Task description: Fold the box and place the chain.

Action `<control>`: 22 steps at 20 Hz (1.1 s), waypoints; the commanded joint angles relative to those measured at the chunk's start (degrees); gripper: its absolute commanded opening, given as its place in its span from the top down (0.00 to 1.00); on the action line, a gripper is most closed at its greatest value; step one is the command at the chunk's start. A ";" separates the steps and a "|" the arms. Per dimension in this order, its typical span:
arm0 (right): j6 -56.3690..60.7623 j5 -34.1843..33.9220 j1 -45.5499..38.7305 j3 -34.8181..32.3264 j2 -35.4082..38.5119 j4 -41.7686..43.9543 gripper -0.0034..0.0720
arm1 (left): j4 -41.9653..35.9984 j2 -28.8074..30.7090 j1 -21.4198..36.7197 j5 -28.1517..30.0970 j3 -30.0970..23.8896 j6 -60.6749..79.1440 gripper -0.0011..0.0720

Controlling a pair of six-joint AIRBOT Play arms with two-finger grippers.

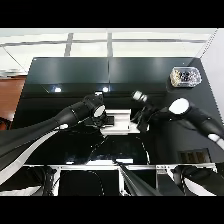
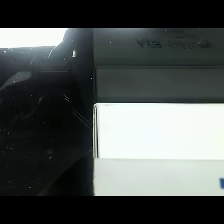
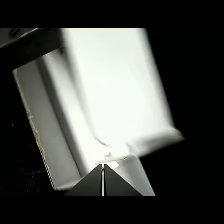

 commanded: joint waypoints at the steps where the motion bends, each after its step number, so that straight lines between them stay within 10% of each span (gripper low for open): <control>1: 24.74 9.49 -12.96 3.19 5.01 -7.63 0.94 | 0.00 0.00 -0.04 -0.11 0.04 0.00 0.95; 6: 39.43 5.77 -32.11 -7.78 -0.07 0.94 0.93 | 0.02 0.00 -0.04 -0.17 0.04 0.00 0.95; 9: 29.79 14.47 -29.07 -10.95 -7.43 11.85 0.94 | 0.00 0.00 -0.04 -0.15 0.04 0.00 0.95; 18: 21.77 12.90 -14.27 -4.74 -15.15 17.90 0.90 | -0.02 0.00 -0.04 -0.31 0.04 0.00 0.95; 20: 21.77 17.20 -14.27 -1.46 -15.15 16.39 0.25 | -0.26 0.00 -0.04 -0.33 0.04 0.00 0.95; 22: 21.81 20.72 -13.88 0.52 -15.15 16.41 0.25 | -0.42 0.00 -0.04 -0.33 0.04 0.00 0.95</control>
